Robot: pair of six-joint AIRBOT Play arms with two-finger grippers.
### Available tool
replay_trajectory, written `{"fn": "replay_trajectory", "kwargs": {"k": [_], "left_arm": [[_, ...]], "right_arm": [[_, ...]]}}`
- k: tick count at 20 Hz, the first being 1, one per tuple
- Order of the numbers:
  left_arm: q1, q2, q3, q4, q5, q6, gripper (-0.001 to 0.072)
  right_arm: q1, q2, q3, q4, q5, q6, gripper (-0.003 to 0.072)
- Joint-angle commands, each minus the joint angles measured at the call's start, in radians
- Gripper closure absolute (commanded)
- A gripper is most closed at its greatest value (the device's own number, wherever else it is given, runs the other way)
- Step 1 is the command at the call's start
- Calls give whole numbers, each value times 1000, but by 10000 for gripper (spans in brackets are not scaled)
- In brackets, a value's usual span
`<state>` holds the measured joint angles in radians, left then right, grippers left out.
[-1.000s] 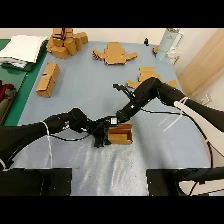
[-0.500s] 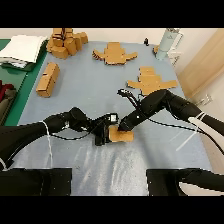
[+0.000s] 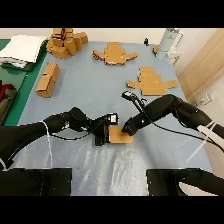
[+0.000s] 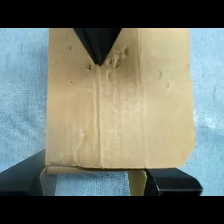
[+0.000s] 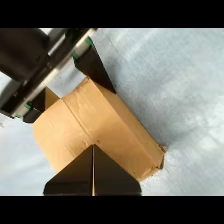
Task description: Fold the box.
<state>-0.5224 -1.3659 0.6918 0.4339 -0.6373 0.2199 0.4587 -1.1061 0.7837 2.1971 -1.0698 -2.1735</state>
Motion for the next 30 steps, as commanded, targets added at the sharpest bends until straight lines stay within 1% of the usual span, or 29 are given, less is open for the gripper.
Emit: {"fn": "replay_trajectory", "kwargs": {"k": [1,4,6,7,9,11,15,19,20,21,22,23,25,26,27,30], "left_arm": [[0,0,0,0,0,0,219],[0,0,0,0,0,0,219],[0,0,0,0,0,0,219],[0,0,0,0,0,0,219],[0,0,0,0,0,0,219],[0,0,0,0,0,0,219],[0,0,0,0,0,0,220],[0,0,0,0,0,0,219],[0,0,0,0,0,0,219],[0,0,0,0,0,0,219],[0,0,0,0,0,0,220],[0,0,0,0,0,0,219],[0,0,0,0,0,0,219],[0,0,0,0,0,0,219],[0,0,0,0,0,0,219],[0,0,0,0,0,0,219]], "right_arm": [[34,121,-116,-66,124,-11,681],[98,244,-212,-191,338,-11,681],[124,264,-222,-266,420,-12,681],[129,264,-222,-275,438,-22,681],[149,264,-222,-272,443,-70,681],[202,264,-222,-284,435,-111,680],[337,264,-222,-417,435,-124,680],[373,264,-222,-460,434,-144,678],[373,264,-222,-461,432,-159,635],[373,264,-222,-462,433,-159,486],[373,264,-222,-463,434,-159,428],[372,264,-222,-468,434,-159,385],[372,264,-222,-473,433,-159,360],[373,264,-222,-473,433,-159,242],[373,264,-222,-473,433,-159,159],[373,257,-222,-473,433,-165,158]]}}
